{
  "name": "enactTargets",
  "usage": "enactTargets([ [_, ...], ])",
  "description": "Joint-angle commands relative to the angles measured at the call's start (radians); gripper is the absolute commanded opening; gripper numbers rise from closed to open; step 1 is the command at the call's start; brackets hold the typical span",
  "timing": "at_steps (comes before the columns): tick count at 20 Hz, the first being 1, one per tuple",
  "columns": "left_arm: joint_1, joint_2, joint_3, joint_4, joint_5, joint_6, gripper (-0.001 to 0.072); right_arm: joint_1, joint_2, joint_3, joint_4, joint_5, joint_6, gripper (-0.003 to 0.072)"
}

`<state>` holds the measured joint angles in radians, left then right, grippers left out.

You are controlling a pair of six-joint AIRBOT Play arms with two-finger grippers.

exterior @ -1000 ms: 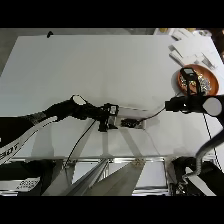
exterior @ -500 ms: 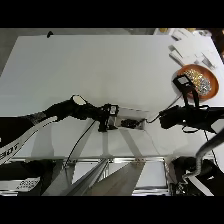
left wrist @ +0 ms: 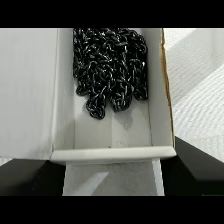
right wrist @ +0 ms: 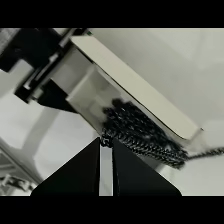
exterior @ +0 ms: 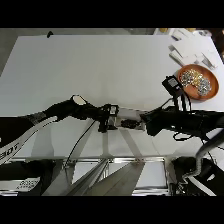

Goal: Fold the box and place the chain.

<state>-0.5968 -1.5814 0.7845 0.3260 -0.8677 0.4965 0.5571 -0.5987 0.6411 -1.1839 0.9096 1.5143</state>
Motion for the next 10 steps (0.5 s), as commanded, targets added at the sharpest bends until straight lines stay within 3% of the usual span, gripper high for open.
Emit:
enactTargets([
  [1, 0.001, 0.0, 0.001, 0.0, 0.0, 0.0, 0.0038, 0.039, -0.015, 0.0, 0.042, -0.087, 0.0, 0.0017],
  [10, 0.001, 0.0, 0.001, 0.0, 0.0, 0.0, 0.0038, 0.11, -0.027, 0.0, 0.093, -0.158, 0.0, 0.0017],
])
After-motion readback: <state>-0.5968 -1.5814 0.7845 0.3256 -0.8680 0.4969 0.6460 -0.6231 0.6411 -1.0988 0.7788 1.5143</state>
